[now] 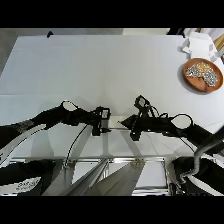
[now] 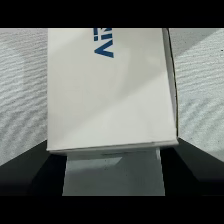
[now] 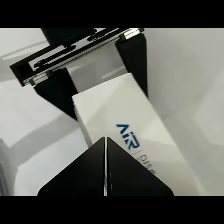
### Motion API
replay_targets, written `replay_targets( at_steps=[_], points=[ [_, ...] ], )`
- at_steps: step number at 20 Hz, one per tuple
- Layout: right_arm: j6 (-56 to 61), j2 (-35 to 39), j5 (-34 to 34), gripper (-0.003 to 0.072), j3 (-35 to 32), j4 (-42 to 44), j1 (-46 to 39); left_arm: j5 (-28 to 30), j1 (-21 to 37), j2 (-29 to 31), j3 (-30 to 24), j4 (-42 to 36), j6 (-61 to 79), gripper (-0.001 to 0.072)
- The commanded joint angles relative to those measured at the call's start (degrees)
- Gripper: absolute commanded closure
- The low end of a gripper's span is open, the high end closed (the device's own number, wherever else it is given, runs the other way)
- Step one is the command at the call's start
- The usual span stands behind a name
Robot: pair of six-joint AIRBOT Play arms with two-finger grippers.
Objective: Fold the box and place the chain.
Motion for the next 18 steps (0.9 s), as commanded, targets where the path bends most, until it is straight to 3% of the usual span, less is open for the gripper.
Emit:
replay_targets(
  at_steps=[1, 18],
  points=[
    [-3.1, -2.6, 1.3, 0.0671, -0.7, 3.5, -0.4, 0.0, 0.0, 0.0, 0.0, 0.0, 0.0, 0.0459],
    [1.1, -6.9, -0.1, 0.0671, -1.2, -3.2, -0.3, 0.0, 0.0, 0.0, 0.0, 0.0, 0.0, 0.0459]
  ],
)
